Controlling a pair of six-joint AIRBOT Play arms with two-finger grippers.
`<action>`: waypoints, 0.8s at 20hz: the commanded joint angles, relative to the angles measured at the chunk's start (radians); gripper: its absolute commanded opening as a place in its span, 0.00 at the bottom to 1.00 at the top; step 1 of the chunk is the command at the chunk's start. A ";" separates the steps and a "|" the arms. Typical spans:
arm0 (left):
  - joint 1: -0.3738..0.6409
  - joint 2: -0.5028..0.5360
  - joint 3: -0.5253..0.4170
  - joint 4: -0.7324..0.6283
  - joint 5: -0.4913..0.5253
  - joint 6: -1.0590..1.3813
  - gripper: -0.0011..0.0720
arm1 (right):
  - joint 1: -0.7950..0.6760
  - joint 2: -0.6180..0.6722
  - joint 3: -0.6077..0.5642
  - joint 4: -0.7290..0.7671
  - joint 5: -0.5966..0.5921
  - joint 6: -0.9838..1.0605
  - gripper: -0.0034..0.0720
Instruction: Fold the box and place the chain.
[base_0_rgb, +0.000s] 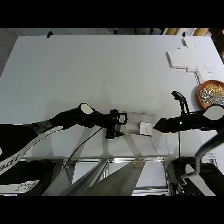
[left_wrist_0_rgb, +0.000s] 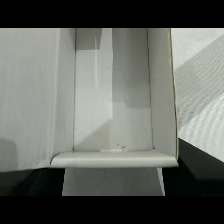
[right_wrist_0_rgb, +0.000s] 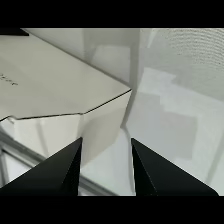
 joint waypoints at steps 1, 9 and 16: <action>0.001 0.000 0.000 0.000 0.001 -0.002 0.49 | 0.000 0.000 0.004 0.038 0.027 0.005 0.51; 0.001 0.000 0.000 0.000 0.001 -0.002 0.49 | 0.199 0.000 0.004 -0.079 -0.149 0.253 0.59; 0.001 0.000 0.000 0.000 0.001 -0.002 0.49 | 0.446 -0.036 0.005 -0.305 -0.292 0.684 0.58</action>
